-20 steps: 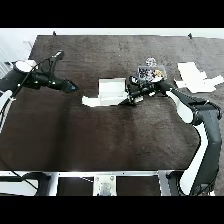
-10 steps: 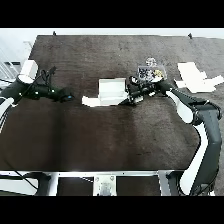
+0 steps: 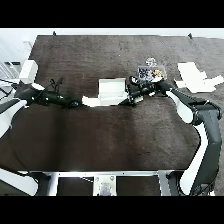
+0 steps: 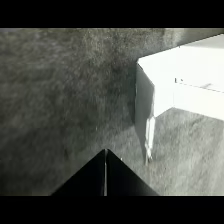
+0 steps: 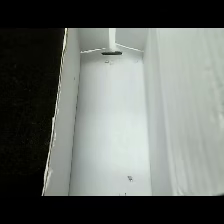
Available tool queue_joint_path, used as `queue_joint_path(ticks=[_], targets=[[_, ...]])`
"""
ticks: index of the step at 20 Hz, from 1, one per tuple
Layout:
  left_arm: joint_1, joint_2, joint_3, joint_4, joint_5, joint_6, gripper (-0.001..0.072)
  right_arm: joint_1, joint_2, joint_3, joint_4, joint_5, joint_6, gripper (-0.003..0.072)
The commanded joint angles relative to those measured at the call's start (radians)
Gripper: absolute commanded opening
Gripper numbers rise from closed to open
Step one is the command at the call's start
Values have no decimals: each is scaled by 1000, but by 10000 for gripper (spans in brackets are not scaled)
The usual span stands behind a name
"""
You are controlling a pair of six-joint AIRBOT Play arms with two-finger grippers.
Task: Fold the box and place the chain.
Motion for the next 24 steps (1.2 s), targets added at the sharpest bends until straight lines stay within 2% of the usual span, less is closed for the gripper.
queue_joint_path(ticks=[1, 6, 9, 15, 16, 17, 19, 20, 24], targets=[[-44, -51, 2, -82, 48, 35, 14, 0, 0, 0, 0, 0, 0, 571], [-105, -93, 3, -269, 59, 155, 15, 0, 0, 0, 0, 0, 0, 571], [-136, -93, 40, -282, 55, 165, 16, 0, 0, 0, 0, 0, 0, 571], [-136, -87, 140, -314, -17, 164, 27, 0, 0, 0, 0, 0, 0, 571], [-136, -87, 151, -314, -29, 165, 176, 0, 0, 0, 0, 0, 0, 571], [-136, -87, 158, -316, -40, 165, 256, 0, 0, 0, 0, 0, 0, 571], [-136, -86, 163, -322, -58, 169, 253, 0, 0, 0, 0, 0, 0, 571], [-137, -86, 163, -322, -61, 170, 208, 0, 0, 0, 0, 0, 0, 571], [-137, -86, 163, -328, -81, 176, 211, 0, 0, 0, 0, 0, 0, 571]])
